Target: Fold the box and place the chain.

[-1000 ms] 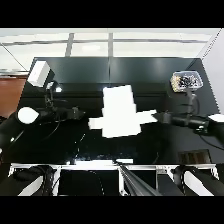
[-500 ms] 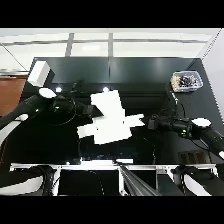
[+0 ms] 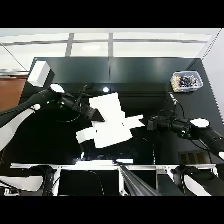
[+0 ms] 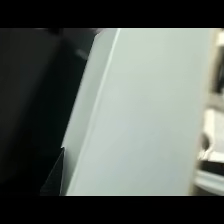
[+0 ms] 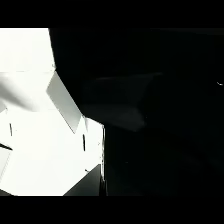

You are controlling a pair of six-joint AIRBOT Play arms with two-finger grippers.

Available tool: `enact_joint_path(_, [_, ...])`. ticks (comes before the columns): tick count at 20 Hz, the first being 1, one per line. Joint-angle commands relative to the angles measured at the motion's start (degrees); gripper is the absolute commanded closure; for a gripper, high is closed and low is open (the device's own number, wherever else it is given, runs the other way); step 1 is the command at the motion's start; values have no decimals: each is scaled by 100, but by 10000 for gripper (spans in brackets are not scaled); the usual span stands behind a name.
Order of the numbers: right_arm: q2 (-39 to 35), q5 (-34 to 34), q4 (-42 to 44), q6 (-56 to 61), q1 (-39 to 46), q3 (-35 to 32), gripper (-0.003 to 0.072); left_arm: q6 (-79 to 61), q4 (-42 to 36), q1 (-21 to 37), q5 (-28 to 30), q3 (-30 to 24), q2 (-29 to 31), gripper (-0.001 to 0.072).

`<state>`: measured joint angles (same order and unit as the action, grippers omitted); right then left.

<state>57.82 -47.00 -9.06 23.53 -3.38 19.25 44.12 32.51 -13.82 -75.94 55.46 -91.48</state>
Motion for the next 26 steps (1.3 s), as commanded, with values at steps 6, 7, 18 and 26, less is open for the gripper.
enact_joint_path(6, [-4, 101, -166, 2, -7, -4, 669, 129, 737, -7, -81, 345, -72, 557])
enact_joint_path(7, [-4, 144, -238, 7, -7, -4, 668, 129, 756, -7, -133, 345, -70, 572])
enact_joint_path(18, [-7, -2245, -3233, -7, 850, 2337, 89, -404, 619, -748, 791, 20, 1027, 689])
enact_joint_path(26, [-4, -1460, -3451, -153, -212, 1952, -16, -3880, 905, -1884, 2771, -334, 1062, 685])
